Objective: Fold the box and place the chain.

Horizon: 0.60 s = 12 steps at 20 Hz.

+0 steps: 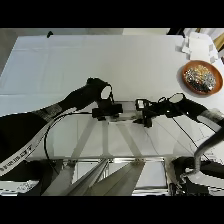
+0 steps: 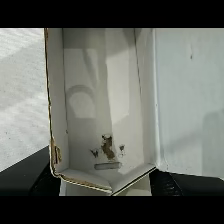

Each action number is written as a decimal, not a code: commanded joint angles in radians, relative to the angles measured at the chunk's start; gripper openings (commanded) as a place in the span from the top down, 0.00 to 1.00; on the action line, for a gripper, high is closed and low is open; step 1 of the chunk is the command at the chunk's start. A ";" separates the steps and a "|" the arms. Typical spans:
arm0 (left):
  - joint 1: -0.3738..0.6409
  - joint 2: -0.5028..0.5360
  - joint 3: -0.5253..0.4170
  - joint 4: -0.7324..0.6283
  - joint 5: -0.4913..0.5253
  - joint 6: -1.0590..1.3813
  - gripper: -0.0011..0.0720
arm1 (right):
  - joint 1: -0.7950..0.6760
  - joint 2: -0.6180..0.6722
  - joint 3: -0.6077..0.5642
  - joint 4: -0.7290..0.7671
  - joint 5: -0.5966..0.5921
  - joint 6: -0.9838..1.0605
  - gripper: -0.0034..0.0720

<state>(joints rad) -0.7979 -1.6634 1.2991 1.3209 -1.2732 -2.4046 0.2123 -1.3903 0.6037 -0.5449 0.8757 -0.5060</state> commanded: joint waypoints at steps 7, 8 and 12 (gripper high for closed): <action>-0.003 -0.053 0.039 -0.004 -0.074 -0.003 0.53 | 0.001 0.000 0.001 0.000 0.000 0.000 0.35; -0.006 -0.057 0.039 -0.003 -0.068 -0.003 0.53 | 0.001 0.000 0.001 0.000 0.000 0.000 0.35; -0.021 -0.071 0.039 -0.002 -0.032 -0.003 0.80 | 0.001 0.000 0.001 0.000 0.000 0.000 0.35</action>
<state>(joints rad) -0.8104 -1.7248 1.3376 1.3182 -1.3308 -2.4084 0.2123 -1.3903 0.6037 -0.5457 0.8753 -0.5064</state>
